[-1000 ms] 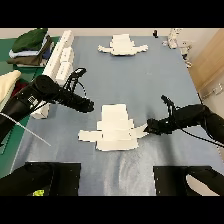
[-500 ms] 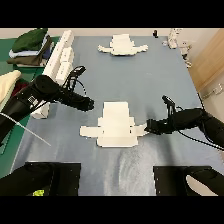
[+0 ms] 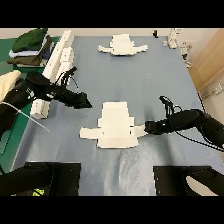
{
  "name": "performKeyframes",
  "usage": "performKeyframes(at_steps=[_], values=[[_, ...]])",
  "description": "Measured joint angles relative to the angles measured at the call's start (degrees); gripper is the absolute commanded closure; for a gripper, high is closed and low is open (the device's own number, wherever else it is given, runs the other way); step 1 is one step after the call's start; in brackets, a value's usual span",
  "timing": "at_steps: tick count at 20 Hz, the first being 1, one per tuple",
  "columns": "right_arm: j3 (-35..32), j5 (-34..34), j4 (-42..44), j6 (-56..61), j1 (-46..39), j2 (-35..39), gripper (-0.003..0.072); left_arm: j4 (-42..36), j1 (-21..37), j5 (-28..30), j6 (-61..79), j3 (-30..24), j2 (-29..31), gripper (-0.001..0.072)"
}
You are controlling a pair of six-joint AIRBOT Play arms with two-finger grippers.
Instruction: Fold the box.
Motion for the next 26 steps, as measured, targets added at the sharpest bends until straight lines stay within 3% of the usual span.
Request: performKeyframes(at_steps=[3, 9, 11, 13, 14, 19, 22, 26], values=[[0.0, 0.3, -0.6, 0.0, 0.8, 0.0, 0.0583, -6.5, 2.6, -4.4, 4.2, 0.3, -2.9, 0.0696], [0.4, 1.0, -0.8, 0.0, 1.2, -1.5, 0.0584, -10.3, 4.0, -7.6, 6.8, 0.5, -6.2, 0.0693], [1.0, 1.1, -0.8, 0.0, 1.3, -3.2, 0.0586, -10.7, 4.1, -8.2, 7.0, 0.5, -6.9, 0.0250], [1.9, 1.1, 0.0, -0.2, 1.3, -5.0, 0.0609, -11.0, 4.1, -8.4, 7.1, 0.5, -7.2, 0.0233], [2.4, 1.1, 0.7, -0.7, 1.3, -5.7, 0.0673, -11.1, 4.2, -8.6, 7.2, 0.5, -7.3, 0.0233], [4.4, 0.2, 5.6, -6.1, 1.6, -5.4, 0.0686, -10.6, 4.2, -8.8, 7.3, 0.5, -7.6, 0.0232], [1.7, 0.7, 6.2, -8.2, 3.6, -1.1, 0.0685, -8.5, 4.2, -8.4, 7.9, 0.5, -7.6, 0.0232], [-5.5, 7.1, 6.6, -9.4, 8.2, 7.3, 0.0685, -2.9, 4.2, -7.3, 8.3, 0.5, -7.9, 0.0232]])
